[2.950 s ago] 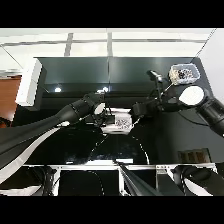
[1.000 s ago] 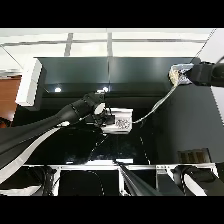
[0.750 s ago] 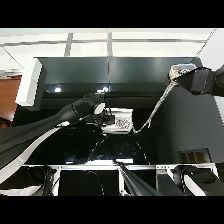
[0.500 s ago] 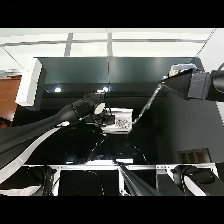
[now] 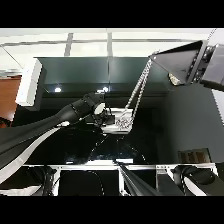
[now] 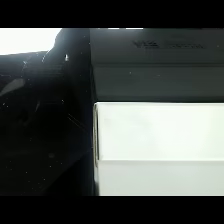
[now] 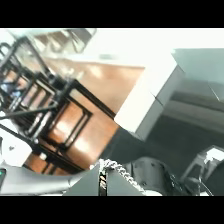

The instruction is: Fold the box and place the chain.

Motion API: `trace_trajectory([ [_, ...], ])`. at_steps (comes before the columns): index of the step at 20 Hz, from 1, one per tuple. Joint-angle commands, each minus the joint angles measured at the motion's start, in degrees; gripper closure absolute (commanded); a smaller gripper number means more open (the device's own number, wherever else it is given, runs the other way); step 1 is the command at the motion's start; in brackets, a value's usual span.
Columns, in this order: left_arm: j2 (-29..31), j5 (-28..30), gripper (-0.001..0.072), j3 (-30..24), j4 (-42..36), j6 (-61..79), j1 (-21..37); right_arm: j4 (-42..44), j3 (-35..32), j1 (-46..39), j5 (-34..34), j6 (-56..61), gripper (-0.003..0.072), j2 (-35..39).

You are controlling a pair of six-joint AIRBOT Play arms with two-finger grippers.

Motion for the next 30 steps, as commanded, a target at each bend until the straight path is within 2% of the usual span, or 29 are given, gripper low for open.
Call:
trace_trajectory([
  [1, 0.0, 0.0, 0.0682, 0.1, 0.0, 0.0, 0.0, 1.4, 0.1, 0.2, -1.6, -0.5, 0.0673, 0.0],
  [5, 0.0, 0.0, 0.0682, 0.1, 0.0, 0.0, 0.0, 1.1, 0.0, 0.2, -2.1, -0.5, 0.0673, -0.2],
  [8, 0.0, 0.0, 0.0682, 0.1, 0.0, 0.0, 0.0, 0.0, -0.4, 1.0, 1.5, -0.6, 0.0673, -1.7],
  [14, 0.0, 0.0, 0.0682, 0.1, 0.0, 0.0, 0.0, -7.3, -2.6, 5.5, 1.9, 0.1, 0.0672, -6.1],
  [18, 0.0, 0.0, 0.0682, 0.1, 0.0, 0.0, 0.0, -15.6, -3.0, 5.4, 4.3, 3.7, 0.0672, -6.5],
  [22, 0.0, 0.0, 0.0682, 0.1, 0.0, 0.0, 0.0, -18.9, -3.6, 5.5, 8.2, 5.1, 0.0672, -6.5],
  [30, 0.0, 0.0, 0.0682, 0.1, 0.0, 0.0, 0.0, -17.1, -13.7, 7.7, 3.0, 6.1, 0.0672, -6.6],
])
